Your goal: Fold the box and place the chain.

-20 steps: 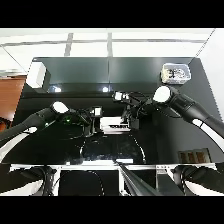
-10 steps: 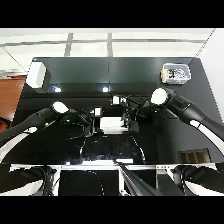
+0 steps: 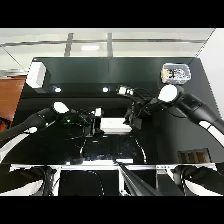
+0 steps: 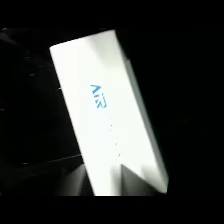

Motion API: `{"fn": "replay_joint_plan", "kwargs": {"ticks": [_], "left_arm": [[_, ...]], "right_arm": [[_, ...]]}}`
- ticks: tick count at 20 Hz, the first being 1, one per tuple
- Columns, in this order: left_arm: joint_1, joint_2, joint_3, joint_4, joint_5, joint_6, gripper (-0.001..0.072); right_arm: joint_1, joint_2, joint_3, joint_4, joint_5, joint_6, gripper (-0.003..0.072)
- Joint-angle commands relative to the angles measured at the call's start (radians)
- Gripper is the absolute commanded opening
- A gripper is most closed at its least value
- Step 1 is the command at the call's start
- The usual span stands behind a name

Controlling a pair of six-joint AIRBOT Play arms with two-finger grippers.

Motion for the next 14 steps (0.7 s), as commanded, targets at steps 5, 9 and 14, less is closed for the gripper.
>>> {"fn": "replay_joint_plan", "kwargs": {"ticks": [5,9,14], "left_arm": [[0.000,0.000,0.001,-0.001,0.002,-0.001,0.0289],[0.001,0.000,0.001,-0.001,0.001,-0.001,0.0289],[0.000,0.000,0.001,-0.001,0.001,-0.001,0.0289]], "right_arm": [[-0.069,-0.016,-0.127,0.346,0.013,0.356,0.0011],[-0.039,-0.105,-0.147,0.371,-0.120,0.356,0.0012],[-0.039,-0.180,-0.147,0.304,-0.079,0.377,0.0011]]}}
